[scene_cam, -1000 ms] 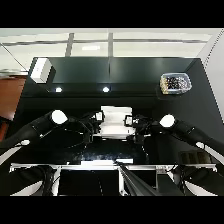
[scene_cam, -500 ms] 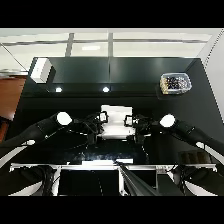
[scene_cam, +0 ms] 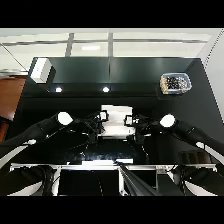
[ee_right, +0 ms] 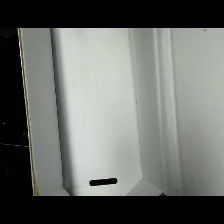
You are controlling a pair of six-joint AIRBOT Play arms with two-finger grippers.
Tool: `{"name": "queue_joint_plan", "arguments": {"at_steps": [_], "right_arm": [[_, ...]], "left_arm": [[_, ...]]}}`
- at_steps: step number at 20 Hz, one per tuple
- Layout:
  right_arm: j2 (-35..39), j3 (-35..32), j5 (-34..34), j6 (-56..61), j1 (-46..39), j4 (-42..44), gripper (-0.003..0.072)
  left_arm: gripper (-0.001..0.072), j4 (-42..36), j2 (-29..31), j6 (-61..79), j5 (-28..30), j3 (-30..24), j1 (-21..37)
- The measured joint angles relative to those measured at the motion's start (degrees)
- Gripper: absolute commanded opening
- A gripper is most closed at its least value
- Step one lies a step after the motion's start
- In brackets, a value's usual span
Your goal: Fold the box and place the chain.
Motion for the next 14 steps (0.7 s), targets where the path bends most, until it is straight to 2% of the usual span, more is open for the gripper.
{"name": "queue_joint_plan", "arguments": {"at_steps": [2, 3, 4, 9, 10, 11, 14], "right_arm": [[0.0, 0.0, 0.0, 0.0, 0.0, 0.0, 0.0477], [0.0, 0.0, 0.0, 0.0, 0.0, 0.0, 0.0477], [0.0, 0.0, 0.0, 0.0, 0.0, 0.0, 0.0477], [0.0, 0.0, 0.0, -0.1, 0.0, 0.0, 0.0477], [0.0, 0.0, 0.0, -0.1, 0.0, 0.0, 0.0477], [0.0, 0.0, 0.0, -0.1, 0.0, 0.0, 0.0477], [0.0, 0.0, 0.0, -0.1, 0.0, 0.0, 0.0477]], "left_arm": [[0.0105, -0.2, -0.2, 0.0, 0.0, 0.0, 0.0], [0.0201, -0.2, -0.2, 0.0, 0.1, 0.0, 0.0], [0.0223, -0.2, -0.3, 0.0, 0.0, 0.0, 0.0], [0.0251, -0.2, -0.3, 0.0, 0.4, 0.0, 0.0], [0.0324, -0.1, -0.3, 0.0, 0.3, 0.0, 0.0], [0.036, -0.1, -0.3, 0.1, 0.4, 0.0, 0.0], [0.036, 0.0, -0.3, 0.2, 0.5, 0.0, 0.0]]}}
